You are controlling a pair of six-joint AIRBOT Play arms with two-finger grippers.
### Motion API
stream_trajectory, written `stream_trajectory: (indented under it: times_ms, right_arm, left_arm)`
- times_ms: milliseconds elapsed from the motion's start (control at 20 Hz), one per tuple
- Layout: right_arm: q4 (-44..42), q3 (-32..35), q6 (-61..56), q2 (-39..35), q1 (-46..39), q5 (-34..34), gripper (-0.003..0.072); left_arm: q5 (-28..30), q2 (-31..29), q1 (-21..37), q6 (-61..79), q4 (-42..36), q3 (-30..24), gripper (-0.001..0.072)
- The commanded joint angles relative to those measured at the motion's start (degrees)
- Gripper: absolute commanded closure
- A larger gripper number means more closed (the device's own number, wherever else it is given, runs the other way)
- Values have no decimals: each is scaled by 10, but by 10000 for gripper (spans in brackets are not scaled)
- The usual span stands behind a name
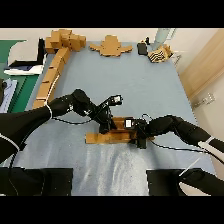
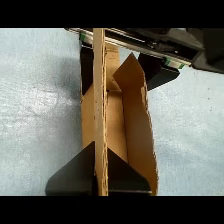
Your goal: Fold the box.
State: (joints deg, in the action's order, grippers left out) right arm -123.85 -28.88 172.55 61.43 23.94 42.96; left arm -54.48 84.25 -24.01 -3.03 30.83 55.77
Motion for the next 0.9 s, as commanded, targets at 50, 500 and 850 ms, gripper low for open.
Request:
stream_trajectory:
  times_ms: [50, 500, 850]
  right_arm:
    - [0, 0, 0, 0, 0, 0, 185]
    - [0, 0, 0, 0, 0, 0, 185]
    - [0, 0, 0, 0, 0, 0, 185]
  left_arm:
    - [1, 0, 1, -14, 0, 0, 694]
    - [19, -25, 8, -113, 28, 11, 161]
    - [-136, -105, 45, -468, 203, 11, 478]
